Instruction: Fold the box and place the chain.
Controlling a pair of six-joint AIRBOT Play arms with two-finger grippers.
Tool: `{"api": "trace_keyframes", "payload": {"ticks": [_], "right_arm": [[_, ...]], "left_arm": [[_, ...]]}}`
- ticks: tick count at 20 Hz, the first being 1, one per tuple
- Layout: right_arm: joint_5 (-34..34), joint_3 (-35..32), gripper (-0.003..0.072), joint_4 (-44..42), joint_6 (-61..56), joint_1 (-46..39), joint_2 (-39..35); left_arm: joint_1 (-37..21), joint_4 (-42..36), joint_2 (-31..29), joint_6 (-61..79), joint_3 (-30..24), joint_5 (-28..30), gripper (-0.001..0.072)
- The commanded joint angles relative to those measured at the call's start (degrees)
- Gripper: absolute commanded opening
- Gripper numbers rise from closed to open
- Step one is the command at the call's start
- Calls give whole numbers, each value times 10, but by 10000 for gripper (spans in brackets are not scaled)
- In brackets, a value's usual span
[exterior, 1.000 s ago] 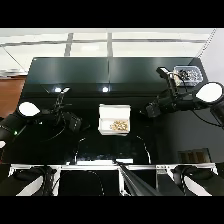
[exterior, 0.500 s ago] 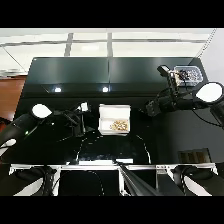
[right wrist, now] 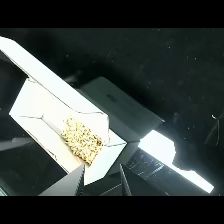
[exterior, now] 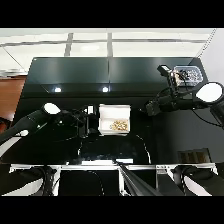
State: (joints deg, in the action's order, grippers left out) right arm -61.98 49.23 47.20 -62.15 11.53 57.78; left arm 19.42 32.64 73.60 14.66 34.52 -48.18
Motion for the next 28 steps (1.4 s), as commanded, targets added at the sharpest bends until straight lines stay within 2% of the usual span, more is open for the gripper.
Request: {"api": "trace_keyframes", "payload": {"ticks": [1, 5, 11, 16, 20, 21, 22, 24, 26, 27, 28], "right_arm": [[7, -1, 273, 0, 0, 0, 0], [8, -1, 272, 0, 0, 0, 0], [9, -1, 272, 0, 0, 0, 0], [30, -2, 272, -1, 0, 0, 0], [46, -2, 272, -2, 0, 0, 0], [46, -2, 272, -2, 0, 0, 0], [46, -2, 273, -2, 0, 0, 0], [46, -2, 272, -2, 0, 0, 1], [59, -2, 277, -2, -5, 3, 4], [86, -2, 463, -4, -25, 10, 7], [131, -2, 717, -10, -39, 22, 12]], "left_arm": [[14, -12, 12, 16, 2, 0, 709], [35, -16, 15, 17, 6, 44, 708], [35, -17, 19, 20, 11, 45, 708], [35, -16, 19, 62, 11, 12, 706], [35, -19, 19, 62, 11, 12, 701], [35, -19, 19, 62, 11, 12, 680], [35, -21, 19, 62, 11, 12, 624], [35, -21, 19, 62, 11, 12, 303], [35, -21, 19, 62, 11, 12, 289], [35, -21, 19, 62, 11, 12, 290], [35, -21, 19, 62, 11, 12, 290]]}}
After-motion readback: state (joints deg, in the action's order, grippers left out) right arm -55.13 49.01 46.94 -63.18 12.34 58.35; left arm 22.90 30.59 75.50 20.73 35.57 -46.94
